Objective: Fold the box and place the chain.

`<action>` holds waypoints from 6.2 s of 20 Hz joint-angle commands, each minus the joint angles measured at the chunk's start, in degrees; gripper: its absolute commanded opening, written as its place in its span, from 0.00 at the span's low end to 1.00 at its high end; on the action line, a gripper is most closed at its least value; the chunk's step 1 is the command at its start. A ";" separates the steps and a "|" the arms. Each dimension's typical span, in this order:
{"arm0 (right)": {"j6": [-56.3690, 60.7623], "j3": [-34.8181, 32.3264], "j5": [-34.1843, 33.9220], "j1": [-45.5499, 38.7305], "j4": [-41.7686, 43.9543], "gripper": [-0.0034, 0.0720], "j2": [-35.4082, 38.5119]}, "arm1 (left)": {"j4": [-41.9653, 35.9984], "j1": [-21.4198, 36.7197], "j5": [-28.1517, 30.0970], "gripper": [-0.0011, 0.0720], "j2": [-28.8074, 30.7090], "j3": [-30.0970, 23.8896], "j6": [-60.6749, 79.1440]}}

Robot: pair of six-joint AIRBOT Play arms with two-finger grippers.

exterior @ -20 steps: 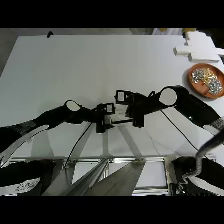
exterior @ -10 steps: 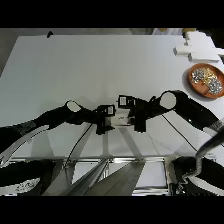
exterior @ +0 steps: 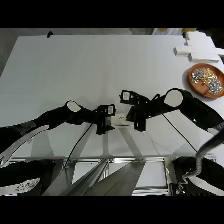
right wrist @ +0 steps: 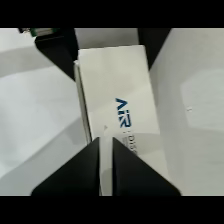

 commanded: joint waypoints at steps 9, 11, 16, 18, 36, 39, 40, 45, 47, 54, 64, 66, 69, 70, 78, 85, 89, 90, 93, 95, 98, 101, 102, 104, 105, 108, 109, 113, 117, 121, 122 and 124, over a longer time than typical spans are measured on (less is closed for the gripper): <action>-0.94 -0.11 4.11 -1.64 1.66 0.06 -3.43 | -0.02 0.04 0.17 0.30 0.02 0.00 -0.02; -0.96 -0.11 3.91 -1.64 1.62 0.06 -3.43 | -0.02 0.04 0.17 0.30 0.02 0.00 -0.02; -1.68 -2.49 2.84 -1.64 1.29 0.06 -3.43 | -0.02 0.04 0.17 0.30 0.02 0.00 -0.02; -1.62 -3.61 1.66 -1.64 0.39 0.06 -3.43 | -0.02 0.04 0.20 0.30 0.02 0.00 -0.02; -0.24 -6.08 -1.90 -2.67 -1.40 0.06 0.94 | -0.02 0.04 0.20 0.30 0.02 0.00 -0.02; 13.05 -5.29 -1.95 -8.66 -5.11 0.06 9.22 | -0.02 0.04 0.15 0.30 0.02 0.00 -0.02; 19.43 -5.29 -1.09 -11.54 -8.07 0.06 12.07 | -0.02 0.04 0.20 0.30 0.02 0.00 0.00; 54.10 -5.46 8.15 -29.33 -27.23 0.06 17.27 | -0.02 0.04 0.15 0.30 0.02 0.00 -0.02; 59.04 -5.95 8.48 -33.11 -31.47 0.06 16.24 | -0.02 0.04 0.17 0.30 0.02 0.00 -0.02; 59.30 -7.23 12.96 -33.86 -38.60 0.06 13.18 | -0.02 0.04 0.17 0.30 0.02 0.00 -0.02; 59.28 -7.21 12.98 -33.86 -37.55 0.06 13.22 | -0.02 0.04 0.17 0.30 0.02 0.00 -0.02; 59.28 -7.21 12.98 -33.86 -37.53 0.06 13.22 | -0.02 0.04 0.15 0.30 0.02 0.00 -0.02; 59.28 -7.21 12.96 -33.86 -37.53 0.06 13.22 | -0.09 0.04 0.17 0.30 0.02 0.00 0.00; 59.28 -7.21 12.96 -33.86 -37.53 0.06 13.22 | -0.57 0.04 0.00 0.30 0.02 0.00 -0.02; 59.28 -7.21 12.98 -33.86 -37.53 0.06 13.22 | 2.38 5.03 -0.79 0.30 10.99 0.00 -8.11; 59.28 -7.21 12.98 -33.86 -37.53 0.06 13.22 | 28.30 25.22 -0.79 0.30 31.41 0.00 -41.92; 59.28 -7.21 12.98 -33.86 -37.53 0.06 13.22 | 48.74 39.50 -5.81 0.30 34.97 -0.02 -69.77; 59.28 -7.21 12.98 -33.86 -37.53 0.06 13.22 | 52.96 42.56 -7.45 0.30 34.73 -0.02 -74.31; 59.28 -7.21 12.98 -33.86 -37.53 0.06 13.22 | 58.10 49.03 -11.21 0.30 33.05 -0.39 -81.72; 59.28 -7.21 12.98 -33.86 -37.53 0.06 13.22 | 58.10 51.21 -12.98 0.30 31.82 -1.36 -82.38; 59.28 -7.21 12.98 -33.86 -37.53 0.06 13.22 | 58.29 51.60 -14.58 0.30 30.75 -4.04 -82.38; 59.28 -7.21 12.96 -33.86 -37.53 0.06 13.22 | 58.27 51.60 -15.26 0.32 30.60 -6.29 -82.58; 59.28 -7.21 12.98 -33.86 -37.53 0.06 13.22 | 58.27 51.60 -15.28 0.43 30.60 -6.99 -82.58; 59.28 -7.21 12.96 -33.83 -37.53 0.06 13.22 | 58.27 51.60 -15.02 0.62 30.60 -8.59 -82.58; 59.28 -7.21 12.98 -33.86 -37.51 0.06 13.22 | 58.27 51.60 -14.84 0.62 30.60 -9.49 -82.58; 59.28 -7.21 12.96 -33.86 -37.51 0.06 13.22 | 58.29 51.56 -14.80 0.93 30.60 -10.84 -82.53; 59.28 -7.21 12.98 -33.86 -37.51 0.06 13.22 | 58.27 51.52 -14.84 0.97 30.73 -10.84 -82.51; 59.28 -7.21 12.98 -33.86 -37.51 0.06 13.25 | 58.64 51.47 -15.13 0.97 34.88 -10.84 -82.29; 59.28 -7.21 12.96 -33.86 -37.51 0.06 13.25 | 59.06 51.47 -17.51 0.97 47.23 -10.84 -82.31; 59.28 -7.21 12.98 -33.86 -37.51 0.06 13.25 | 59.06 51.47 -24.00 0.96 57.64 -10.84 -82.34; 59.28 -7.21 12.96 -33.86 -37.51 0.06 13.25 | 59.06 51.47 -26.05 0.96 59.01 -10.84 -82.34; 59.28 -7.21 12.98 -33.86 -37.51 0.06 13.25 | 59.10 51.47 -28.76 0.96 60.72 -10.84 -82.34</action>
